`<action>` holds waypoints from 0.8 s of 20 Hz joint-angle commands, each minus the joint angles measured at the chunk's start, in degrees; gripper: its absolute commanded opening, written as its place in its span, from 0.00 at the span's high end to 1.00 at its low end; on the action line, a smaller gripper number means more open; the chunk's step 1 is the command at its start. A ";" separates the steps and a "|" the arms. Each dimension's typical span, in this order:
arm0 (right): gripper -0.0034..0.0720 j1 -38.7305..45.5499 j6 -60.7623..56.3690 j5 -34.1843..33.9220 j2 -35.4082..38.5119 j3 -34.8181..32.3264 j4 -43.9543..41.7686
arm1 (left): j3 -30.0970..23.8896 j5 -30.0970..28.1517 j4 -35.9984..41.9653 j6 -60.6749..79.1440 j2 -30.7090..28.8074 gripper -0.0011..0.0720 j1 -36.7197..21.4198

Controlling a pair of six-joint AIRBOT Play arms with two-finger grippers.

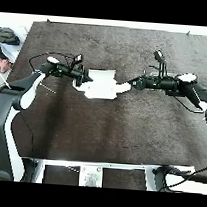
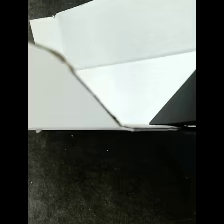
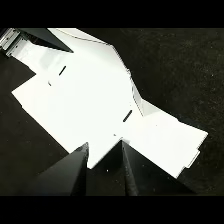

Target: Fold the box and place the chain.

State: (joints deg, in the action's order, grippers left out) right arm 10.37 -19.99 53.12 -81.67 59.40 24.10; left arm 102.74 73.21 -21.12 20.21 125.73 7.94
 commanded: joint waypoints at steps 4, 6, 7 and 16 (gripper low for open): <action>0.58 -2.19 4.79 -0.94 -0.02 -0.02 6.49 | -0.20 -0.59 -1.70 0.83 0.00 0.97 0.00; 0.58 -3.93 9.84 -1.11 -0.02 -0.02 7.85 | -0.20 -0.63 -1.70 0.83 -0.02 0.97 -0.02; 0.58 -4.83 12.68 -1.16 -0.02 -0.02 7.89 | -0.20 -0.63 -1.70 0.83 -0.02 0.97 -0.02; 0.18 -12.72 26.38 -6.01 -3.78 -0.02 9.14 | -0.13 -0.63 -1.53 0.81 -0.02 0.97 0.00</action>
State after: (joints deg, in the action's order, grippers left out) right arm -0.01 0.69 48.18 -83.37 59.40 32.69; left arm 102.56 72.60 -22.70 20.99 125.71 7.94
